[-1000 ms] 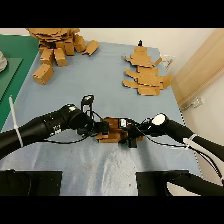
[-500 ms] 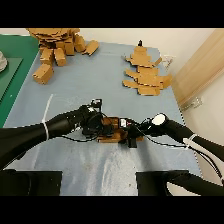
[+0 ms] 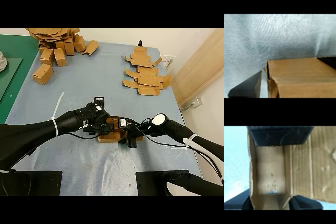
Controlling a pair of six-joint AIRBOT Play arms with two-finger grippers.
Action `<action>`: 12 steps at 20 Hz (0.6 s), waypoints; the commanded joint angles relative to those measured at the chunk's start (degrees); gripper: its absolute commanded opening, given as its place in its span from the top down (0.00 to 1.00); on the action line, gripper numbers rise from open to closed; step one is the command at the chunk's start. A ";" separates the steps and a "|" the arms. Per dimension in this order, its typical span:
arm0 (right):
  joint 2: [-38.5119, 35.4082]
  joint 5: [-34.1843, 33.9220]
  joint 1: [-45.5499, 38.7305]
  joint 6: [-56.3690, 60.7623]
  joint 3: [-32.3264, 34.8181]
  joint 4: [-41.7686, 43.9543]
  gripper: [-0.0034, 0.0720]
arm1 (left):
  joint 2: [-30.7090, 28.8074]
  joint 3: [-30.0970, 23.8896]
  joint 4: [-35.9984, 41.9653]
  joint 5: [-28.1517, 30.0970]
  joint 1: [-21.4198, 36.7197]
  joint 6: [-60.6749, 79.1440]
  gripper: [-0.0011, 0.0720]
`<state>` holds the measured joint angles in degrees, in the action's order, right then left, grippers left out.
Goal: Fold the box.
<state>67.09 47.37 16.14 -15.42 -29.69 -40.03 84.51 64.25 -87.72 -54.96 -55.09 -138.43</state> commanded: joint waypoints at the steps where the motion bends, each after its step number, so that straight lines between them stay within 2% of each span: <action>1: 0.00 0.15 0.00 -0.02 0.02 -0.02 0.33 | 0.15 0.33 0.04 0.39 -0.66 2.21 0.50; 12: 0.00 0.15 0.00 -0.02 0.02 -0.02 0.33 | 2.64 0.33 1.36 0.59 -2.93 4.04 0.52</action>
<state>67.07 47.53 16.12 -15.49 -29.69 -40.10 86.94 64.53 -86.72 -54.57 -57.82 -134.76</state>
